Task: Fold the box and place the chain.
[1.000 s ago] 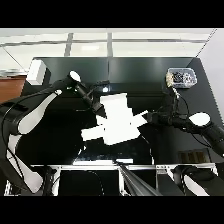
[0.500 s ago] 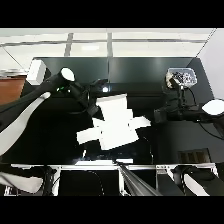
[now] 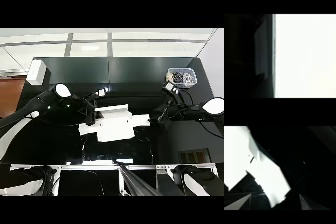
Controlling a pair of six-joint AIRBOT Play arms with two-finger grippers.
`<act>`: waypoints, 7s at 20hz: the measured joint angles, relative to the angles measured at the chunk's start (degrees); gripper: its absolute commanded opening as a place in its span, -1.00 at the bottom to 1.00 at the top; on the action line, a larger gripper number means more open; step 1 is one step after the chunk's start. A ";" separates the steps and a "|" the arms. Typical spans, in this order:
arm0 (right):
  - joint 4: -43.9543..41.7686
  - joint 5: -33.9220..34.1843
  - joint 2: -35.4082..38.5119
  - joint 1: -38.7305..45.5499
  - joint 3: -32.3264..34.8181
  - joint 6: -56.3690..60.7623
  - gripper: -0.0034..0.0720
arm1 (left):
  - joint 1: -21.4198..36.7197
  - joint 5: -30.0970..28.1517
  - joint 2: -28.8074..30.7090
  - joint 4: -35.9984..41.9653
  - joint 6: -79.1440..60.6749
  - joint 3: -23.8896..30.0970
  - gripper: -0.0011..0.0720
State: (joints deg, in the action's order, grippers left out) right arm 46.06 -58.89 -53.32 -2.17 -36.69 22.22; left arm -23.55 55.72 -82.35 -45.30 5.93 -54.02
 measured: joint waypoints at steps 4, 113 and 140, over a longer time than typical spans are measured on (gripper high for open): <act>0.59 2.58 -0.72 -5.35 1.79 -7.67 0.91 | -1.49 -3.74 -1.36 -0.85 -2.73 0.44 -0.89; -12.15 17.05 -24.24 -20.76 -0.31 -39.60 0.83 | -4.96 -1.68 -2.38 -9.81 2.03 -1.27 -0.59; -11.87 17.42 -24.28 -20.76 -0.31 -39.58 -0.14 | 4.44 13.33 7.89 15.02 30.73 6.71 -0.90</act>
State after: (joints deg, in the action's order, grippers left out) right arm 34.20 -41.47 -77.60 -22.94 -36.99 -17.37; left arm -19.11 69.06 -74.46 -30.28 36.67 -47.31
